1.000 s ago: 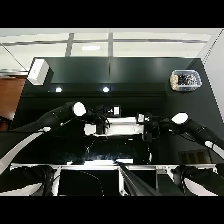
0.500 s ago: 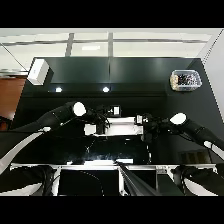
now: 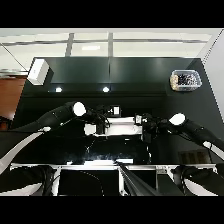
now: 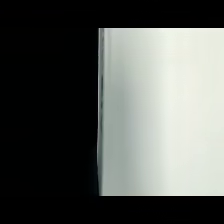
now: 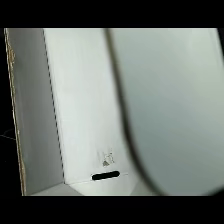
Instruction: Fold the box and place the chain.
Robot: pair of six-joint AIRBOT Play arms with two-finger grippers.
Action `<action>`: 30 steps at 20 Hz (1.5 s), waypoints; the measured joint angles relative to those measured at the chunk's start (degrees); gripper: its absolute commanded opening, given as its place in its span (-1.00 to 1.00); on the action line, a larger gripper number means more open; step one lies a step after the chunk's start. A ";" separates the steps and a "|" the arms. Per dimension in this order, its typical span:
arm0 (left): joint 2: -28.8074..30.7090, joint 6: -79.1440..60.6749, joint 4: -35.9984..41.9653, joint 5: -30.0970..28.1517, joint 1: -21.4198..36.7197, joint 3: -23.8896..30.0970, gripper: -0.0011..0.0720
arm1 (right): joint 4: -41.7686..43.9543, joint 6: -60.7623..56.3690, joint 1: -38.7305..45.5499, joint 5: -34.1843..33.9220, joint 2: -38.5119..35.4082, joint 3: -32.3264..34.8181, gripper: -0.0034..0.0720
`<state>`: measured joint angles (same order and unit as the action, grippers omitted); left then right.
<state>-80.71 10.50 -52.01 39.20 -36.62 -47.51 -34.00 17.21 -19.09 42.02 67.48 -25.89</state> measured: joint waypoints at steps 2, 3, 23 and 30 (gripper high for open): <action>-0.02 0.00 0.02 -0.02 0.00 0.00 -0.90 | -0.07 -0.04 0.00 -0.07 0.00 0.00 0.64; -0.02 -0.02 0.00 -0.04 0.00 0.00 -0.90 | -0.04 -0.07 0.00 -0.13 0.00 0.00 0.64; 6.38 9.64 -5.70 2.10 3.06 -0.11 0.61 | -0.04 -0.28 0.00 -0.57 0.00 0.02 0.34; 16.68 32.17 -10.01 17.25 8.52 0.26 -0.91 | 0.42 -0.72 0.00 -1.22 0.00 0.02 0.34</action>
